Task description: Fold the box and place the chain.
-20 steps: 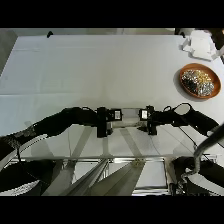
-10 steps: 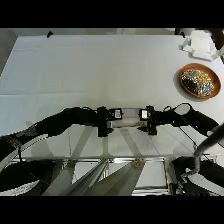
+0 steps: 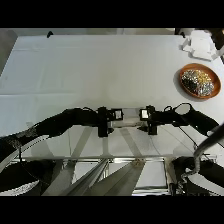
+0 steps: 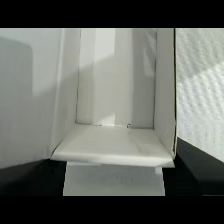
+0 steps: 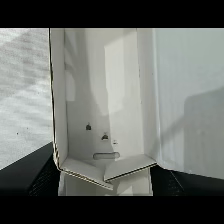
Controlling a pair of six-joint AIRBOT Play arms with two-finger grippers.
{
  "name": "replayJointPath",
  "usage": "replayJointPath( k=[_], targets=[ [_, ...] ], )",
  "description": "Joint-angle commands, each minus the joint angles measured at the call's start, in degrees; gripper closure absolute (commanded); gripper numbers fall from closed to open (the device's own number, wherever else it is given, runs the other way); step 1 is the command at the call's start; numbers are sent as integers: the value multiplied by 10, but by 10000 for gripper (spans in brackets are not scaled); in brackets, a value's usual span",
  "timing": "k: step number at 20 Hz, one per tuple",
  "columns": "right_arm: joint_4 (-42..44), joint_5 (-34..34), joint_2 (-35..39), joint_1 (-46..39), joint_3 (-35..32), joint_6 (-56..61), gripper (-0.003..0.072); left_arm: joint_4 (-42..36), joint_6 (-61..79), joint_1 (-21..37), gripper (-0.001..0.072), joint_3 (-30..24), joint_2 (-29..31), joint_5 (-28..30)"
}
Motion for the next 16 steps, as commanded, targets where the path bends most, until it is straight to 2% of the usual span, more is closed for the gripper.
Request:
replayJointPath(
  k=[1, 8, 16],
  targets=[
    [0, 0, 0, 0, 0, 0, 307, 5, 1, -2, 574, 0, 0, -10],
    [0, -44, 0, 0, 0, 0, 307, 5, 1, -2, 574, 0, 0, -10],
    [2, -32, 0, 0, 0, 0, 307, 5, 1, -2, 574, 0, 0, -10]
  ],
)
